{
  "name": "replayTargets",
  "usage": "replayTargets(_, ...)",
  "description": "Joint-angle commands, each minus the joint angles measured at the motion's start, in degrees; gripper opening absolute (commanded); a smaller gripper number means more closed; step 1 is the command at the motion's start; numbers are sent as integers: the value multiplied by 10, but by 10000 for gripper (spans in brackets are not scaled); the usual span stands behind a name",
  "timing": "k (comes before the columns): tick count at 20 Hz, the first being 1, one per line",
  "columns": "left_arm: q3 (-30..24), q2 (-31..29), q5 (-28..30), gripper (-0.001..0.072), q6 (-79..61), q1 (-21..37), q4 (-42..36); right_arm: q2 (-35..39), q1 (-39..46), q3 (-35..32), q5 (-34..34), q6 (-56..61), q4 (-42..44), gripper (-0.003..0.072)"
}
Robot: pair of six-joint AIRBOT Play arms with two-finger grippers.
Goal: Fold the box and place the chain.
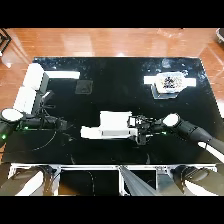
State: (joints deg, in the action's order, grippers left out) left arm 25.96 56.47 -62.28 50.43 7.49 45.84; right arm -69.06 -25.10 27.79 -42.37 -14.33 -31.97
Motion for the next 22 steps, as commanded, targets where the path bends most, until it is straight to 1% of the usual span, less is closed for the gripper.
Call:
replayTargets(1, -37, 46, -8, 19, 71, 21, -16, 0, 0, 0, 0, 0, 0, 458)
replayTargets(5, -47, 130, -8, 18, 69, -10, -148, 0, 0, 0, 0, 0, 0, 458)
replayTargets(6, -47, 150, -5, 18, 59, -22, -170, 0, 0, 0, 0, 0, 0, 458)
replayTargets(8, -47, 174, 19, 18, 40, -54, -192, 0, 0, 0, 0, 0, 0, 458)
replayTargets(10, -47, 185, 50, 18, 40, -89, -212, 0, 0, 0, 0, 0, 0, 458)
replayTargets(13, -47, 185, 96, 18, 40, -132, -242, 0, 0, 0, 0, 0, 0, 458)
replayTargets(15, -47, 185, 91, 18, 39, -143, -256, 0, 0, 0, 0, 0, 0, 458)
replayTargets(17, -46, 183, 59, 19, 38, -142, -256, 0, 0, 0, 0, 0, 0, 458)
replayTargets(18, -46, 178, 49, 33, 38, -142, -255, 0, 0, 0, 0, 0, 0, 458)
replayTargets(19, -46, 170, 45, 121, 38, -142, -255, 0, 0, 0, 0, 0, 0, 458)
replayTargets(20, -46, 162, 42, 192, 38, -141, -255, 0, 0, 0, 0, 0, 0, 458)
replayTargets(21, -46, 153, 40, 285, 38, -140, -255, 0, 0, 0, 0, 0, 0, 458)
replayTargets(22, -46, 143, 39, 424, 38, -140, -255, 0, 0, 0, 0, 0, 0, 458)
